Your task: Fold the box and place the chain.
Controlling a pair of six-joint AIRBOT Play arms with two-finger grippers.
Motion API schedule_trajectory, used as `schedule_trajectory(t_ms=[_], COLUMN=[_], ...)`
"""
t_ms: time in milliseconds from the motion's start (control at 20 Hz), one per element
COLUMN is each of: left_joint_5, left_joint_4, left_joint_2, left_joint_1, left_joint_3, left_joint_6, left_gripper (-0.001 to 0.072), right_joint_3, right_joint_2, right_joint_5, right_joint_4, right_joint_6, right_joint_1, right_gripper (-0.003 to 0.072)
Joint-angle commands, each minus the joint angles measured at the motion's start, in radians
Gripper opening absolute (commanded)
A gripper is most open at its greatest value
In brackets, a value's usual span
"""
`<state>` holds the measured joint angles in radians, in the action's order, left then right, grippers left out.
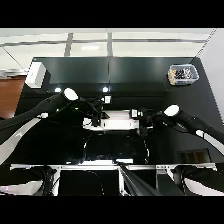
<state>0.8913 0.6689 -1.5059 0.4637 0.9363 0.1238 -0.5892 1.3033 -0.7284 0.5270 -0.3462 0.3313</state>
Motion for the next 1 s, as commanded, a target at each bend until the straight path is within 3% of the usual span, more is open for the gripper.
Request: schedule_trajectory(t_ms=[0,900,950], left_joint_5=[-0.001,-0.001,-0.001], left_joint_4=[0.000,0.000,0.000], left_joint_2=[-0.001,-0.001,-0.001], left_joint_1=[0.000,0.000,0.000], left_joint_3=[0.001,0.001,0.001], left_joint_6=[0.000,0.000,0.000], left_gripper=[0.0023,0.0023,0.0023], right_joint_3=[-0.001,-0.003,-0.003], right_joint_2=[0.003,0.003,0.003], right_joint_5=[0.023,0.004,0.003], right_joint_4=[0.031,0.024,0.024], right_joint_6=[0.025,0.025,0.025], right_joint_1=[0.020,0.001,0.001], right_gripper=[0.0710,0.0709,0.0636])
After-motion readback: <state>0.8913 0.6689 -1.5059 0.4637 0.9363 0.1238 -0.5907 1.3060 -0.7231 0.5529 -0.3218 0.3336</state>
